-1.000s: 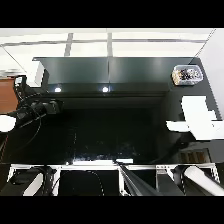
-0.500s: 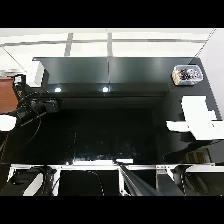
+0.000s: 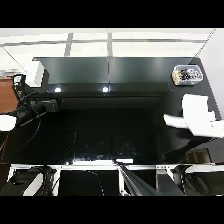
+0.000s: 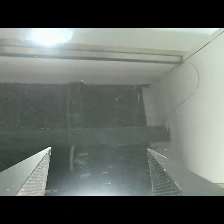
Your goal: Fold the box and place the chain.
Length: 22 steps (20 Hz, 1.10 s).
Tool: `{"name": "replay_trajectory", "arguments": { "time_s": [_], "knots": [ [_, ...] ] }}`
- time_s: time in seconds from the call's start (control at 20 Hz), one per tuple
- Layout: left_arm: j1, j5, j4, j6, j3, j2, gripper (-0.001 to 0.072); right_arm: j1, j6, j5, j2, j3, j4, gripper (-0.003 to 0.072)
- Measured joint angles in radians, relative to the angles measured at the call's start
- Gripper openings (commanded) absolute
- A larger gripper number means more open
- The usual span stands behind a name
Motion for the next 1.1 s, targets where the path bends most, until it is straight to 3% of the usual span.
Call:
{"name": "replay_trajectory", "arguments": {
  "time_s": [0.2, 0.45, 0.7, 0.8, 0.95, 1.1],
  "knots": [
    [0.0, 0.0, 0.0, 0.0, 0.0, 0.0, 0.0705, 0.037, -0.005, 0.019, 0.087, -0.082, 0.056, 0.0015],
    [0.0, -0.019, 0.0, 0.0, 0.0, 0.0, 0.0704, 0.177, 0.014, -0.062, 0.367, -0.389, 0.188, 0.0015],
    [-0.019, -0.113, -0.006, 0.018, 0.0, -0.015, 0.0705, 0.477, 0.032, -0.335, 0.752, -0.796, 0.499, 0.0015],
    [-0.036, -0.147, -0.029, 0.024, 0.0, -0.037, 0.0705, 0.645, 0.015, -0.446, 0.851, -0.911, 0.623, 0.0015],
    [-0.065, -0.19, -0.095, 0.044, 0.006, -0.087, 0.0704, 0.914, -0.024, -0.601, 0.92, -1.005, 0.717, 0.0015],
    [-0.097, -0.225, -0.191, 0.073, 0.034, -0.172, 0.0704, 1.155, -0.01, -0.809, 0.942, -1.053, 0.707, 0.0015]
  ]
}}
